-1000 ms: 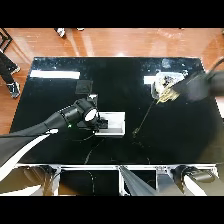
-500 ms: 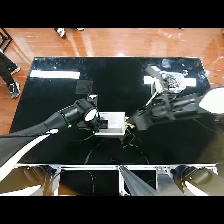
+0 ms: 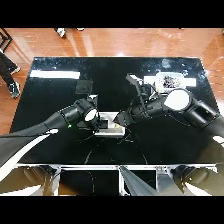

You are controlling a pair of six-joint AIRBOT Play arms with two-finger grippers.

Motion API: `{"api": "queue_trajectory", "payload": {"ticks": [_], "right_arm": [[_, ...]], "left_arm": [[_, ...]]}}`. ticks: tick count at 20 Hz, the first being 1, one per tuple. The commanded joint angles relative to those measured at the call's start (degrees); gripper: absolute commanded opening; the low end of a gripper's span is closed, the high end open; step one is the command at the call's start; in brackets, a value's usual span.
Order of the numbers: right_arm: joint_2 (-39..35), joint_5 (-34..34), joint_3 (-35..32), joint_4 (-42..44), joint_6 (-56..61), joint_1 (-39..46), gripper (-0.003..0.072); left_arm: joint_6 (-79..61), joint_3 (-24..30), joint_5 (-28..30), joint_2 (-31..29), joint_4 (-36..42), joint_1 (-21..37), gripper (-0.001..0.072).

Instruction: Fold the box and place the chain.

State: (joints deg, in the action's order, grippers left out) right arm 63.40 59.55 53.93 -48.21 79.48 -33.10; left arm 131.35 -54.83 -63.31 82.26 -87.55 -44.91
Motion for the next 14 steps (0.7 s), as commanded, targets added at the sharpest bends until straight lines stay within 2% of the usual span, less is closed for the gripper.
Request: {"api": "queue_trajectory", "payload": {"ticks": [1, 5, 7, 9, 11, 14], "right_arm": [[1.09, -0.15, 0.0, -0.04, 0.02, 0.76, 0.0591], [-1.14, 6.12, -0.02, -2.67, 0.04, 14.56, 0.0589], [-1.36, 5.66, -0.04, -7.21, 2.16, 23.23, 0.0589], [-0.39, -1.66, -0.04, -19.71, 14.69, 28.06, 0.0589], [2.21, -8.44, 0.0, -30.56, 23.3, 28.33, 0.0589], [9.03, -15.47, 0.96, -30.95, 29.33, 27.69, 0.0589]], "left_arm": [[-0.02, 0.02, 0.02, 0.02, 0.0, 0.04, 0.0026], [-0.02, 0.02, 0.02, 0.02, 0.0, 0.04, 0.0026], [0.0, 0.02, 0.02, 0.02, 0.0, 0.04, 0.0026], [0.0, 0.02, 0.04, 0.02, -0.02, 0.04, 0.0026], [-0.02, 0.02, 0.07, 0.02, -0.02, 0.04, 0.0026], [0.0, 0.02, 0.13, 0.02, -0.02, 0.04, 0.0026]]}}
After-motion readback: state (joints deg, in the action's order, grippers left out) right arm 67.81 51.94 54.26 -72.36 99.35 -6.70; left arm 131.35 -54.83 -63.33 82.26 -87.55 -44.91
